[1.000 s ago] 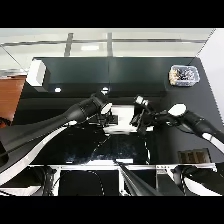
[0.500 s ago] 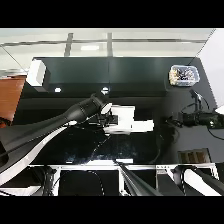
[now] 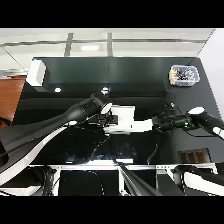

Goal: Fold the box and place the chain.

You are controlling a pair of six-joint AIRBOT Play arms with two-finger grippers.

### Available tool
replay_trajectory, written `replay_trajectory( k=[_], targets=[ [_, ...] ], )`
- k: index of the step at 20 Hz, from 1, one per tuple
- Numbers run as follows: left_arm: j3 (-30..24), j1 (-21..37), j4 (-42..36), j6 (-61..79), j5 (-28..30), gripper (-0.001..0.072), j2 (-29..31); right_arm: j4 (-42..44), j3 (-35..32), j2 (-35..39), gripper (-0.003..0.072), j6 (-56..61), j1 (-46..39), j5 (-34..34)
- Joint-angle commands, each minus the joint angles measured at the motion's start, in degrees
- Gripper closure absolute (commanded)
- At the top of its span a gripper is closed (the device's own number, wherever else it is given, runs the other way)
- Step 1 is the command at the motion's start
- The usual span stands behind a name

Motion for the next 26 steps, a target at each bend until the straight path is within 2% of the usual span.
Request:
replay_trajectory(
  k=[1,2,3,4,7,12,13,14,16,26],
  targets=[
    [0.00,0.02,0.02,0.00,0.02,0.0684,0.00,2.21,4.52,-1.31,0.0669,-3.15,4.61,2.23],
    [0.00,0.02,0.02,0.00,0.02,0.0684,0.00,2.10,5.95,-1.31,0.0641,-3.10,4.61,3.93],
    [0.00,0.02,0.02,0.00,0.02,0.0684,0.00,2.03,7.04,-1.29,0.0365,-3.10,4.61,5.38],
    [0.00,0.02,0.02,0.00,0.02,0.0685,0.00,2.03,7.78,-1.29,0.0182,-3.10,4.63,6.27],
    [0.00,0.02,0.02,0.00,0.02,0.0685,0.00,2.91,8.50,-1.29,0.0187,-3.04,5.53,8.17],
    [0.00,0.02,0.02,0.00,0.02,0.0684,0.00,2.47,9.44,-1.29,0.0220,-0.33,10.84,5.73],
    [0.00,0.02,0.02,0.00,0.02,0.0685,0.00,1.22,10.27,-1.29,0.0307,1.49,11.78,4.76],
    [0.00,0.02,0.02,0.02,0.02,0.0684,0.00,0.02,11.13,-1.29,0.0331,3.65,12.74,3.45],
    [0.00,0.02,0.02,0.00,0.02,0.0685,0.00,-2.56,12.87,-1.29,0.0331,7.34,15.06,0.87],
    [0.00,0.02,0.04,0.00,0.02,0.0684,0.00,-37.13,23.37,-1.42,0.0331,45.81,33.90,-5.31]
  ],
)
